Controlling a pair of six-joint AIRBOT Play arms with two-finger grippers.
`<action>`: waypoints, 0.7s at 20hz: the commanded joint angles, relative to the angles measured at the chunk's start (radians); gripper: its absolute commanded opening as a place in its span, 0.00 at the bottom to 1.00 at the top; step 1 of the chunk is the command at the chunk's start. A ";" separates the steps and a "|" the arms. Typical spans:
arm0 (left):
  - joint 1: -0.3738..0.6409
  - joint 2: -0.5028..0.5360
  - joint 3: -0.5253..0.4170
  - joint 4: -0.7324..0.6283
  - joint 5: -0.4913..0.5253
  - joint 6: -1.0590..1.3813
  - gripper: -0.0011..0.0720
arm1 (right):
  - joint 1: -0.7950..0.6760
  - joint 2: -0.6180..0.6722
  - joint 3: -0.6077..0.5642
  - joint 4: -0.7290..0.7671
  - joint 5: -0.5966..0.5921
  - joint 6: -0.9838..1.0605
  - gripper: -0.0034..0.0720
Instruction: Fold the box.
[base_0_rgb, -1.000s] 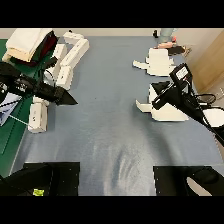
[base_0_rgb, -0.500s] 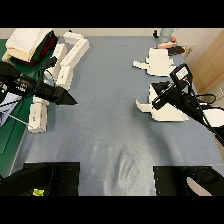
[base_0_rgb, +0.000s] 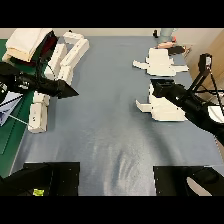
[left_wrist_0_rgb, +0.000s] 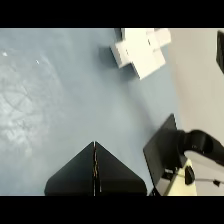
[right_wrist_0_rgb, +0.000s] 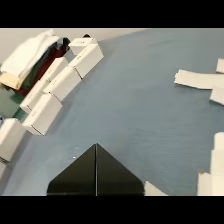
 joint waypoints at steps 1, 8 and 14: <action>0.000 0.000 0.000 -0.061 0.113 0.000 0.04 | 0.000 0.000 0.001 0.099 -0.015 0.111 0.05; 0.000 -0.001 0.000 -0.086 0.136 -0.001 0.04 | 0.000 -0.002 0.001 0.162 0.005 0.111 0.05; -0.040 -0.003 0.000 -0.100 0.173 -0.008 0.31 | -0.020 -0.002 0.020 0.247 0.005 0.111 0.33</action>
